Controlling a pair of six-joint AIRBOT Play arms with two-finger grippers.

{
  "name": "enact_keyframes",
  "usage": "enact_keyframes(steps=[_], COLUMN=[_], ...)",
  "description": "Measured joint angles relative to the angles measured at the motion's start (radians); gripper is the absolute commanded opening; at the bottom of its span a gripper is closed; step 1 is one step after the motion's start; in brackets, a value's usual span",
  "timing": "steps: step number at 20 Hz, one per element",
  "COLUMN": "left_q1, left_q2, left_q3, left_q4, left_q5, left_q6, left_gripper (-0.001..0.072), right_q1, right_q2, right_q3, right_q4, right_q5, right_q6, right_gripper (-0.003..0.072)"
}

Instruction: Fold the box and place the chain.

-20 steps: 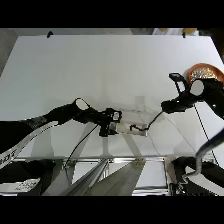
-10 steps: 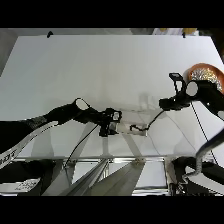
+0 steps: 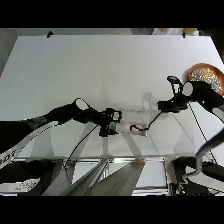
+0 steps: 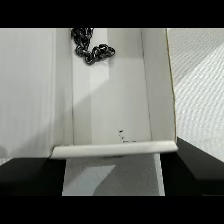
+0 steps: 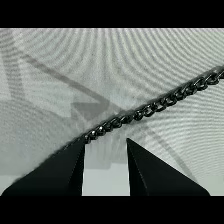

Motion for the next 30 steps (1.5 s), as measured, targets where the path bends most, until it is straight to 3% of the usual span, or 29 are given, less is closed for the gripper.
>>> enact_keyframes(steps=[6, 7, 8, 9, 14, 23, 30], left_q1=[0.0, 0.0, 0.0, 0.0, 0.0, 0.0, 0.0], left_q2=[0.0, 0.0, 0.0, 0.0, 0.0, 0.0, 0.0], left_q3=[0.0, 0.0, 0.0, 0.0, 0.0, 0.0, 0.0], left_q4=[0.0, 0.0, 0.0, 0.0, 0.0, 0.0, 0.0], left_q5=[0.0, 0.0, 0.0, 0.0, 0.0, 0.0, 0.0], left_q6=[0.0, 0.0, 0.0, 0.0, 0.0, 0.0, 0.0], left_gripper=[0.0253, 0.0253, 0.0253, 0.0253, 0.0253, 0.0253, 0.0253], right_q1=[0.0, 0.0, 0.0, 0.0, -0.001, 0.0, 0.004], right_q2=[-0.017, -0.026, -0.037, -0.045, -0.029, 0.321, 0.623], right_q3=[0.0, 0.0, 0.0, 0.001, -0.002, 0.0, 0.0], right_q4=[-0.002, -0.002, -0.003, -0.008, -0.008, 0.012, 0.289], right_q5=[-0.017, -0.013, -0.007, 0.002, 0.011, 0.095, 0.254], right_q6=[0.024, 0.027, 0.028, 0.029, -0.008, -0.092, -0.183], right_gripper=[0.0212, 0.0156, 0.0039, 0.0017, 0.0016, 0.0016, 0.0016])
